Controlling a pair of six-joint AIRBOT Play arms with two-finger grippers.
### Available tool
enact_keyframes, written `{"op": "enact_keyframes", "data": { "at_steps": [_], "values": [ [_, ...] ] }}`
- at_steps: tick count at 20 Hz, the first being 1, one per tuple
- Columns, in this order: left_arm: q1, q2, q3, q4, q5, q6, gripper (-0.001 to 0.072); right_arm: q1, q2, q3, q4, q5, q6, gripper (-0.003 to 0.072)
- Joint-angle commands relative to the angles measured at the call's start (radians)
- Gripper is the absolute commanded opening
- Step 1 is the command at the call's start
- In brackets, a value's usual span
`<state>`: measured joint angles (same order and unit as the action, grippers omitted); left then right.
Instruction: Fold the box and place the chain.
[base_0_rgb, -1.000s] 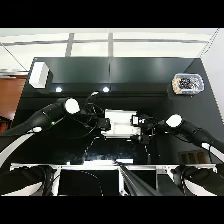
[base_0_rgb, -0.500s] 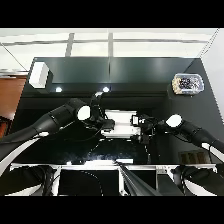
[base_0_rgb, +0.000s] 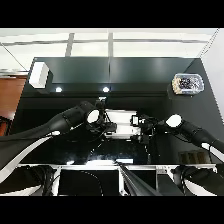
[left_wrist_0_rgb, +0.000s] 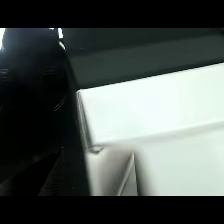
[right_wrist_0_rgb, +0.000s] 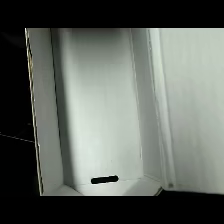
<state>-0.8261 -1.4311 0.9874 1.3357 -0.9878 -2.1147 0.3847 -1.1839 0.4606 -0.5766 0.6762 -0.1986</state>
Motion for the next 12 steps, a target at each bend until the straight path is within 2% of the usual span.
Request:
{"op": "enact_keyframes", "data": {
  "at_steps": [1, 7, 10, 12],
  "values": [
    [-0.018, -0.033, 0.050, 0.060, -0.030, -0.047, 0.0495, 0.000, 0.000, 0.000, 0.000, 0.000, 0.001, 0.0204],
    [-0.027, -0.089, 0.098, 0.103, -0.097, -0.146, 0.0494, 0.000, 0.000, 0.000, 0.000, 0.000, 0.001, 0.0204],
    [-0.028, -0.103, 0.119, 0.105, -0.095, -0.162, 0.0395, 0.000, 0.000, 0.000, 0.000, 0.000, 0.001, 0.0204],
    [-0.028, -0.126, 0.141, 0.103, -0.126, -0.169, 0.0395, 0.000, 0.000, 0.000, 0.000, 0.000, 0.001, 0.0204]
  ]
}}
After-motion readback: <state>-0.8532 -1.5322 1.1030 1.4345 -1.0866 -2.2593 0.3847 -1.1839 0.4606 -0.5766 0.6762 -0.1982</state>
